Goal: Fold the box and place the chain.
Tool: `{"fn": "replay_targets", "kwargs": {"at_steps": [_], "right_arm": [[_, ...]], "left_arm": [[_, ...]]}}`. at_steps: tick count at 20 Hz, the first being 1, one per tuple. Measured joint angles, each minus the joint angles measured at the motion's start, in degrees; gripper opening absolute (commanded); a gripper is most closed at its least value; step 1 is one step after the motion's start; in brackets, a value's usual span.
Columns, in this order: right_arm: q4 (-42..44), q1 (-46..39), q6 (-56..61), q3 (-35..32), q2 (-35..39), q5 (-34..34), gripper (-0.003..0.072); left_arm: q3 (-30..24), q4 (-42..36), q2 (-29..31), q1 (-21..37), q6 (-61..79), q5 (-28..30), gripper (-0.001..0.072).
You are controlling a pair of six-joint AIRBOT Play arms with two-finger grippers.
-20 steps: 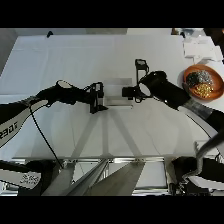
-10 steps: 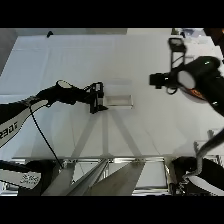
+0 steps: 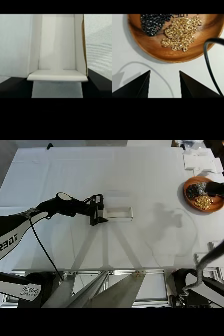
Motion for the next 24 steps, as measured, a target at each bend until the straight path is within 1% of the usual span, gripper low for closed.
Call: {"fn": "replay_targets", "kwargs": {"at_steps": [3, 7, 10, 15, 18, 19, 20, 21, 24], "right_arm": [[1.55, -5.05, -4.02, 0.04, -6.25, -3.63, 0.0411], [3.19, -7.48, -5.51, 2.67, -15.47, -8.76, 0.0409], [4.20, -7.91, -5.51, 5.62, -21.16, -10.12, 0.0408], [4.81, -8.13, -4.22, 7.82, -26.71, -10.67, 0.0383], [4.83, -8.15, -3.04, 8.13, -28.04, -10.56, 0.0301], [4.81, -8.15, -2.84, 8.22, -28.30, -10.58, 0.0224], [4.81, -8.15, -2.67, 8.24, -28.44, -10.43, 0.0046], [4.85, -8.15, -2.49, 8.26, -28.57, -10.19, 0.0015], [4.90, -8.15, -2.32, 8.35, -28.70, -8.85, 0.0014]], "left_arm": [[0.00, 0.00, 0.00, 0.00, 0.00, 0.02, 0.0215], [0.00, 0.00, 0.00, 0.00, 0.00, 0.00, 0.0215], [-0.02, 0.00, 0.00, 0.00, 0.00, 0.00, 0.0215], [0.00, 0.00, 0.00, 0.00, 0.00, 0.00, 0.0215], [0.00, 0.00, 0.00, -0.02, 0.00, 0.00, 0.0215], [-0.02, 0.00, 0.00, 0.00, 0.00, 0.00, 0.0215], [0.00, 0.00, 0.00, 0.00, 0.00, 0.00, 0.0215], [0.00, 0.00, 0.00, -0.02, 0.00, 0.00, 0.0215], [-0.02, 0.00, 0.00, 0.00, -0.02, 0.00, 0.0215]]}}
